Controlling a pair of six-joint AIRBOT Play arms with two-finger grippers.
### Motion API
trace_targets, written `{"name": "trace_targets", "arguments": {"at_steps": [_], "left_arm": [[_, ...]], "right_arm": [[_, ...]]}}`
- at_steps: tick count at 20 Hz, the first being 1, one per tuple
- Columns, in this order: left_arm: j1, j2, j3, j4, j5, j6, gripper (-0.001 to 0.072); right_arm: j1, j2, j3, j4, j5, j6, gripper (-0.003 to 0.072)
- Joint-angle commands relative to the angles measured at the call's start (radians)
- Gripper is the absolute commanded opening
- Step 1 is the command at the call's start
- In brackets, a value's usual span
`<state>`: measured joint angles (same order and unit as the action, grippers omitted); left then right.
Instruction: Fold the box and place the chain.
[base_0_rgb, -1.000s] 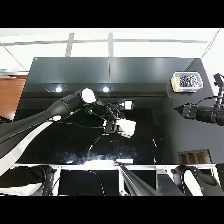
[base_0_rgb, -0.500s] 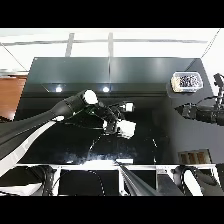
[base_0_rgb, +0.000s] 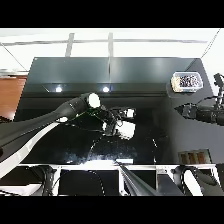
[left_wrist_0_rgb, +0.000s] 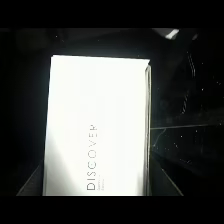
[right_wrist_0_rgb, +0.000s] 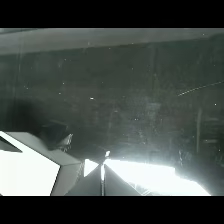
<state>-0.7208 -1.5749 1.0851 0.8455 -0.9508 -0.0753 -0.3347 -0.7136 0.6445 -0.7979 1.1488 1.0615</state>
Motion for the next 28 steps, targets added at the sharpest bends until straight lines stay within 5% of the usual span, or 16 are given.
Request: {"name": "trace_targets", "arguments": {"at_steps": [1, 3, 4, 5, 10, 15, 20, 22, 24, 28], "left_arm": [[-0.022, -0.021, 0.000, 0.061, 0.035, 0.000, 0.0710], [-0.023, -0.019, 0.001, 0.063, 0.047, -0.014, 0.0598], [-0.019, -0.016, 0.004, 0.072, 0.043, -0.049, 0.0395], [-0.015, -0.009, 0.007, 0.095, 0.042, -0.100, 0.0287], [0.106, 0.045, 0.048, 0.442, 0.002, -0.587, 0.0275], [0.458, 0.087, 0.087, 0.620, -0.018, -0.771, 0.0275], [0.830, 0.064, 0.150, 0.608, 0.281, -0.947, 0.0275], [0.924, -0.010, 0.256, 0.608, 0.285, -1.077, 0.0275], [0.988, -0.129, 0.409, 0.607, 0.171, -1.167, 0.0275], [1.016, -0.324, 0.623, 0.576, 0.060, -1.170, 0.0275]], "right_arm": [[0.000, 0.001, 0.000, 0.000, -0.002, 0.000, 0.0015], [0.000, 0.001, 0.000, 0.000, -0.002, 0.000, 0.0015], [0.000, 0.001, 0.000, 0.000, -0.002, 0.000, 0.0015], [0.000, 0.001, 0.000, 0.000, -0.003, 0.000, 0.0015], [0.000, 0.001, 0.000, 0.000, -0.014, 0.000, 0.0015], [0.000, 0.001, 0.000, 0.013, -0.016, 0.000, 0.0015], [0.000, 0.001, 0.000, 0.023, -0.015, 0.042, 0.0015], [0.000, 0.001, 0.000, 0.023, -0.011, 0.061, 0.0015], [0.000, 0.001, 0.000, 0.023, -0.009, 0.065, 0.0015], [0.000, 0.001, 0.000, 0.023, -0.009, 0.095, 0.0015]]}}
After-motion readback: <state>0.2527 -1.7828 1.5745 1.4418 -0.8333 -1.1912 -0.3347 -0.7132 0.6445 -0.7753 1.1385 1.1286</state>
